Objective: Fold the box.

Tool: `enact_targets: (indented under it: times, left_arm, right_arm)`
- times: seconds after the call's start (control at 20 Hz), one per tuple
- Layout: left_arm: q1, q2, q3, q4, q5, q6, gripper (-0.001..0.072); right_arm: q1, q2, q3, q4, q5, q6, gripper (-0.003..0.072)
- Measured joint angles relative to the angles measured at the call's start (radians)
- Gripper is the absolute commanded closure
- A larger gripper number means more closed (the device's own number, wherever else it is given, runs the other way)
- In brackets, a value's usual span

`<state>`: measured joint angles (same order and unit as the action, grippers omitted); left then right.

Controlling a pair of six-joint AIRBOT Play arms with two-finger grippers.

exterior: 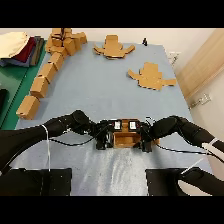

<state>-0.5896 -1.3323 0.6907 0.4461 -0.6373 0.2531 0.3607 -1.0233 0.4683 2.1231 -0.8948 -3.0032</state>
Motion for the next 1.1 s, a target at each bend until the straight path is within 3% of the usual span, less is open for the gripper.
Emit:
enact_targets:
  times: [0.8,1.1]
  left_arm:
    - [0.0,0.018,0.0,0.089,-0.03,-0.115,0.0008]
    - [-0.04,0.017,0.0,0.079,0.01,-0.173,0.0008]
  right_arm:
    - [0.0,0.0,0.0,0.002,0.0,0.002,0.0174]
    - [0.0,0.0,0.0,0.001,0.0,0.0,0.0173]
